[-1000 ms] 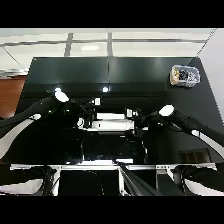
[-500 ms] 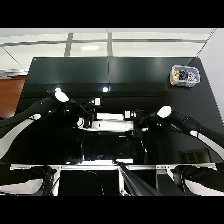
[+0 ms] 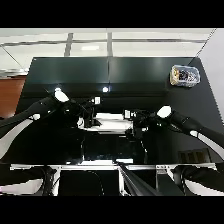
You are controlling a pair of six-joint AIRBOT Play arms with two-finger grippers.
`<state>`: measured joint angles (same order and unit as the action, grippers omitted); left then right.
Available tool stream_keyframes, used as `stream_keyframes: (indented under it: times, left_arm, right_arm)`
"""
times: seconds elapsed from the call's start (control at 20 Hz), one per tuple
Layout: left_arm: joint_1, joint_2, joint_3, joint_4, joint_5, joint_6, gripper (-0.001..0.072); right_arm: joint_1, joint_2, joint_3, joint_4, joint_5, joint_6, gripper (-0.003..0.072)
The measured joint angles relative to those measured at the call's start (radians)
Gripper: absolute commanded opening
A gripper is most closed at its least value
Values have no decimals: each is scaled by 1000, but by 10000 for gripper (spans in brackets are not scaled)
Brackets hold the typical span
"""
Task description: Fold the box and place the chain.
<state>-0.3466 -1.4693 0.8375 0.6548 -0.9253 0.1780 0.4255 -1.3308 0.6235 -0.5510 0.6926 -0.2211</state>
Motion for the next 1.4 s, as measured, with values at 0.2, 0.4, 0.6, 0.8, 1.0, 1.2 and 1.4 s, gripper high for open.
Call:
stream_keyframes:
  times: [0.2,0.4,0.6,0.8,1.0,1.2,1.4]
  left_arm:
    - [22,84,0,64,-3,-106,703]
    - [65,216,0,241,-55,-299,600]
    - [89,290,-3,312,-191,-443,27]
    - [74,288,-49,100,-240,-484,27]
    - [20,237,-78,-108,-49,-467,27]
    - [-27,152,-83,-146,157,-460,26]
    - [-44,90,-83,-66,188,-527,26]
  right_arm:
    - [0,0,0,-2,0,0,484]
    - [0,0,0,-5,9,-8,484]
    - [0,0,0,-10,21,-14,251]
    - [0,0,0,-12,25,-17,205]
    - [0,0,0,-13,26,-18,205]
    - [0,0,0,-12,26,-18,206]
    - [0,0,0,-12,26,-21,206]
